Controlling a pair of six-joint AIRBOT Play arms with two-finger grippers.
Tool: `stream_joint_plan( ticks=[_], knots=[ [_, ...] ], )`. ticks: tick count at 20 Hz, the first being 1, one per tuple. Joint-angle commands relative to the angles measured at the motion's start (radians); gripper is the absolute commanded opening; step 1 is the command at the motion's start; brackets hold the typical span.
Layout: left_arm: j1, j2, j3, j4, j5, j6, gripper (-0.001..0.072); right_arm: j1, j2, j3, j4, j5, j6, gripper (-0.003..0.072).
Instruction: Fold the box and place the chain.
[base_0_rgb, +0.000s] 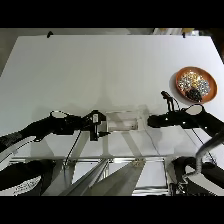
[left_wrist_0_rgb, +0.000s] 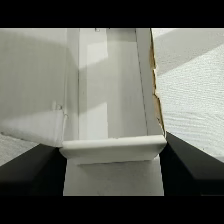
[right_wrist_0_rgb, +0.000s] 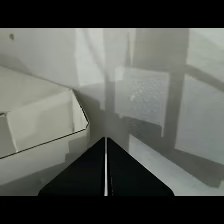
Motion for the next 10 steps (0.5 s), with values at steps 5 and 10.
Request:
stream_joint_plan(
  ticks=[5, 10],
  knots=[
    [0.000, 0.001, 0.000, 0.000, 0.000, 0.000, 0.0203, 0.024, 0.088, -0.004, 0.124, 0.061, -0.051, 0.0183],
    [0.000, 0.001, 0.000, 0.000, 0.000, 0.000, 0.0203, 0.024, 0.213, -0.004, 0.136, 0.085, -0.019, 0.0229]
  ],
)
